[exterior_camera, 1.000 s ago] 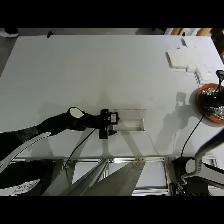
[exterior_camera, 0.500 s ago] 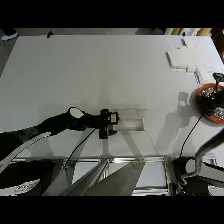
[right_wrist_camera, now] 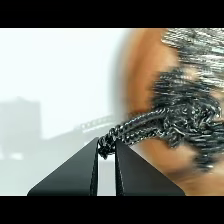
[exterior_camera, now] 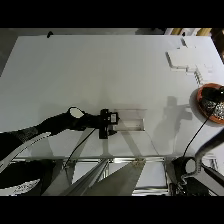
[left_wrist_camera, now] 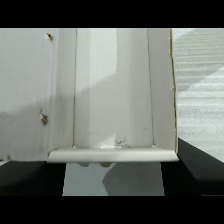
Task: Fold the box and place the chain.
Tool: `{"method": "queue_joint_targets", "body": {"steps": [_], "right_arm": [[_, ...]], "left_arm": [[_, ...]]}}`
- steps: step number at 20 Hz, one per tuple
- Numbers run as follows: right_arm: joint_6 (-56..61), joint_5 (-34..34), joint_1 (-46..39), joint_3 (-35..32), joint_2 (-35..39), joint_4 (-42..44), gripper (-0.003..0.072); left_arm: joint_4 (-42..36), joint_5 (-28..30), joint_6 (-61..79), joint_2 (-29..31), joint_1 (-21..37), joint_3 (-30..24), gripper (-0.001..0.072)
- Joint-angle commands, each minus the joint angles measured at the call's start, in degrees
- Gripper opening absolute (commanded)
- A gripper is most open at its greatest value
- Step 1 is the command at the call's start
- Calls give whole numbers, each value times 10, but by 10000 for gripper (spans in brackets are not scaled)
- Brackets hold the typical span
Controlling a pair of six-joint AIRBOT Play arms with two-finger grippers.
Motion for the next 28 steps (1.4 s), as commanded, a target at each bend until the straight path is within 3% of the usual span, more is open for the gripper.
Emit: {"method": "queue_joint_targets", "body": {"steps": [1, 5, 12, 17, 21, 26, 27, 28], "right_arm": [[-33, 74, 9, 1, 96, 116, 17], [-32, 134, 85, 1, 179, 120, 17], [-28, 251, 277, -5, 231, 111, 17], [-4, 181, 310, -76, 231, 30, 18], [0, 126, 310, -132, 231, 43, 18], [34, 210, 310, -150, 230, -58, 20], [34, 218, 310, -150, 228, -71, 68], [34, 219, 310, -150, 225, -74, 227]], "left_arm": [[0, 0, 0, 0, 0, 0, 205], [0, 0, 0, 0, 0, 0, 205], [0, 0, 0, 0, 0, 0, 205], [0, 0, 0, 0, 0, 0, 205], [0, 0, 0, 0, 0, 0, 205], [0, 0, 0, 0, 0, 0, 205], [0, 0, 0, 0, 0, 0, 205], [0, 0, 0, 0, 0, 0, 205]]}}
